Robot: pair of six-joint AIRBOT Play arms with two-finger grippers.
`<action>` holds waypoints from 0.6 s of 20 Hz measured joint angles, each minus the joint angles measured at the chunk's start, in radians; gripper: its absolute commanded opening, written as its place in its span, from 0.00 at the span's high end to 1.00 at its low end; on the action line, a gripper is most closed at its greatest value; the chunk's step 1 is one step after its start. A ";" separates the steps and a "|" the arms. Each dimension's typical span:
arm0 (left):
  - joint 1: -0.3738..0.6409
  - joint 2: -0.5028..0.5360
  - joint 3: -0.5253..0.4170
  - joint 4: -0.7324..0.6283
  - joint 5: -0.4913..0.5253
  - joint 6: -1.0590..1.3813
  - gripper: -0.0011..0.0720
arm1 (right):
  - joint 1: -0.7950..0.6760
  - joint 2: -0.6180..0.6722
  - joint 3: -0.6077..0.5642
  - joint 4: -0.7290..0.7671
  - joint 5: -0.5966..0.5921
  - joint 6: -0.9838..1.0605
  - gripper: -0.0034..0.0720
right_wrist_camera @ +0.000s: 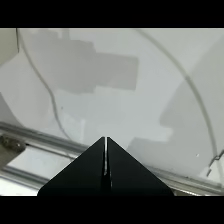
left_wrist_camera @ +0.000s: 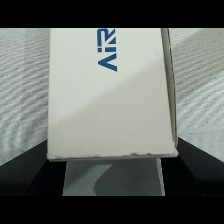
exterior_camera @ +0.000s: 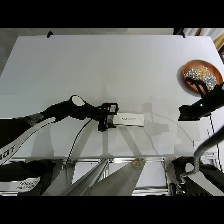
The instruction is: Fold the box and place the chain.
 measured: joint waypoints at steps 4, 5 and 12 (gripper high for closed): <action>0.000 0.000 0.000 0.000 0.000 0.000 0.64 | -0.006 -0.016 0.003 0.042 0.073 0.018 0.58; 0.000 0.000 0.000 0.000 0.000 0.000 0.64 | -0.006 -0.016 0.003 0.060 0.093 0.018 0.79; 0.000 0.000 0.000 0.000 0.000 0.000 0.64 | -0.008 -0.021 0.003 0.032 -0.003 0.078 0.94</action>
